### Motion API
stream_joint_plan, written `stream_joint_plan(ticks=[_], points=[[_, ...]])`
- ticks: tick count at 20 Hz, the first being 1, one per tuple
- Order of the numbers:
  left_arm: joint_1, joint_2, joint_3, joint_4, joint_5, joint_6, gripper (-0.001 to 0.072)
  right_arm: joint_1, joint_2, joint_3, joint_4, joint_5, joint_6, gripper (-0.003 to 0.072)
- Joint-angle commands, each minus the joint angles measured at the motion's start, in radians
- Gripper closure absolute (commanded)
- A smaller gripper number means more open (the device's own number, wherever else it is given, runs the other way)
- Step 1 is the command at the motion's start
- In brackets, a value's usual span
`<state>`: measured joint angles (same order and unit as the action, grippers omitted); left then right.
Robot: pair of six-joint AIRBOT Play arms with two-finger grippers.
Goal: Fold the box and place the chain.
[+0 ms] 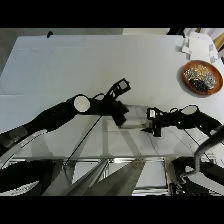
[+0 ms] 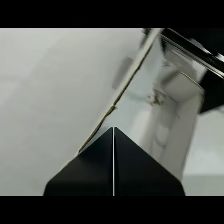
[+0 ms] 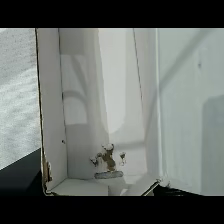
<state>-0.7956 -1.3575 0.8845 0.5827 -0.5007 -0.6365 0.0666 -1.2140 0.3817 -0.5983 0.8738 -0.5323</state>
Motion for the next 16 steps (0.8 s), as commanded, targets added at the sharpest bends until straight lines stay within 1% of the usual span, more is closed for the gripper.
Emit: stream_joint_plan(ticks=[1, 4, 8, 11, 13, 14, 16], points=[[-0.006, -0.058, 0.0, -0.035, 0.135, -0.089, 0.0708, 0.0, 0.0, 0.0, 0.0, 0.001, 0.0, 0.0392], [-0.006, -0.105, 0.0, -0.035, 0.143, -0.108, 0.0709, 0.0, 0.0, 0.0, 0.0, 0.0, 0.0, 0.0392], [-0.006, -0.13, 0.0, -0.028, 0.153, -0.108, 0.0708, 0.0, 0.0, 0.0, 0.0, 0.0, 0.0, 0.0392], [-0.006, -0.129, 0.0, -0.028, 0.148, -0.108, 0.0708, 0.0, 0.0, 0.0, 0.0, 0.001, 0.0, 0.0392], [-0.006, -0.121, 0.0, -0.024, 0.124, -0.105, 0.0708, 0.0, 0.0, 0.0, 0.0, 0.001, 0.0, 0.0392], [-0.006, -0.108, 0.0, -0.011, 0.114, -0.105, 0.0708, 0.0, 0.0, 0.0, 0.0, 0.0, 0.0, 0.0392], [-0.005, -0.069, 0.0, 0.073, 0.092, -0.105, 0.0708, 0.0, 0.0, 0.0, 0.0, 0.0, 0.0, 0.0392]])
